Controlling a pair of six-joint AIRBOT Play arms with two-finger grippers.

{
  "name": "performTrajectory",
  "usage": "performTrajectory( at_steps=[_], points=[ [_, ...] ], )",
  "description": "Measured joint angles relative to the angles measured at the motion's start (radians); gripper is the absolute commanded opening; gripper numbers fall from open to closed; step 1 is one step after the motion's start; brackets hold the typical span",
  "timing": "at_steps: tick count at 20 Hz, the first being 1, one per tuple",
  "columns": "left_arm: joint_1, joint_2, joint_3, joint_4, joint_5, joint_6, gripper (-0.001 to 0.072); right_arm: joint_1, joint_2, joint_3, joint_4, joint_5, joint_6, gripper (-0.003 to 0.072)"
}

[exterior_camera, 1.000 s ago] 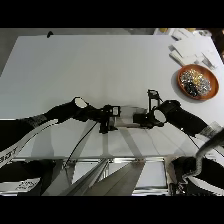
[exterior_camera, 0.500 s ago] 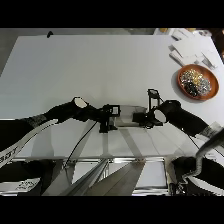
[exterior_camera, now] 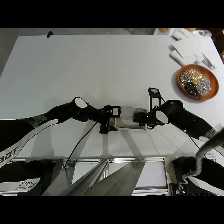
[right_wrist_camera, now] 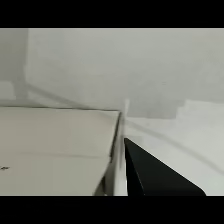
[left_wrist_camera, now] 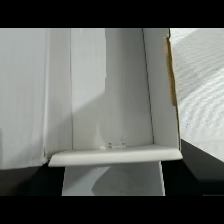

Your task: Fold the box and place the chain.

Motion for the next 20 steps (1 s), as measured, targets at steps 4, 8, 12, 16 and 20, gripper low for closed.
performTrajectory(
  at_steps=[4,8,12,16,20],
  points=[
    [0.000,0.000,0.000,0.000,0.002,0.000,0.0089,0.000,-0.001,0.000,-0.039,0.016,0.020,0.0172],
    [0.000,0.000,0.000,-0.002,0.004,0.000,0.0089,0.006,-0.019,0.000,-0.055,0.030,0.048,0.0155],
    [-0.001,0.000,0.000,-0.002,0.003,0.000,0.0089,0.031,-0.042,0.000,-0.061,0.037,0.082,0.0048],
    [-0.001,0.000,0.000,-0.002,0.003,0.000,0.0089,0.042,-0.052,0.000,-0.065,0.048,0.114,0.0126],
    [-0.001,0.000,0.000,0.000,0.001,0.000,0.0089,0.045,-0.059,-0.002,-0.062,0.054,0.130,0.0135]
  ],
)
